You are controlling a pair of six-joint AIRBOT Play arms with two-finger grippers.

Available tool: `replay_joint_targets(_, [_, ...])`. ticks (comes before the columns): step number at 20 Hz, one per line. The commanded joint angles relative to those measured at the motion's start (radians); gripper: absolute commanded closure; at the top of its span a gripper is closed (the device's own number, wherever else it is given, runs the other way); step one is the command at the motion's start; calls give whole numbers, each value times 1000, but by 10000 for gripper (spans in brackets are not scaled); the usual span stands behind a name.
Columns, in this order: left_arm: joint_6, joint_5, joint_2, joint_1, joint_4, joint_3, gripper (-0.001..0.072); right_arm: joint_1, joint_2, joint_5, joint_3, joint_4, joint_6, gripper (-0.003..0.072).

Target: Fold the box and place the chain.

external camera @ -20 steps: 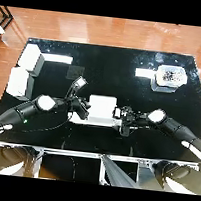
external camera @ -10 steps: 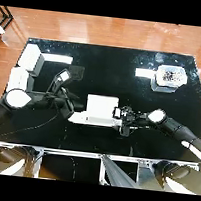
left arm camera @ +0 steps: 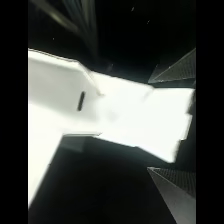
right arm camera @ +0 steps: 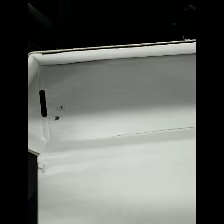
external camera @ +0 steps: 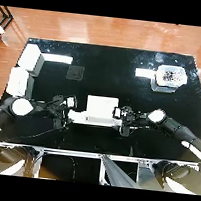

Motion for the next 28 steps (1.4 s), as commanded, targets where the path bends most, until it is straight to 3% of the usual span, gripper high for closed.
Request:
replay_joint_targets(1, [177, 74, -60, -25, -68, -10, 92, 1, -1, 0, 0, 0, 0, 321])
replay_joint_targets(8, [353, 50, -148, -46, -178, 6, 91, 1, -1, 0, 0, 0, 0, 321])
replay_joint_targets(14, [386, 74, -215, -98, -174, 6, 91, 1, -1, 0, 0, 0, 0, 321])
replay_joint_targets(20, [383, 124, -217, -109, -172, 6, 93, 1, -1, 0, 0, 0, 0, 321])
replay_joint_targets(27, [383, 153, -217, -110, -178, 6, 116, 1, -1, 0, 0, 0, 0, 321])
replay_joint_targets(28, [383, 154, -217, -110, -178, 6, 178, 1, -1, 0, 0, 0, 0, 321])
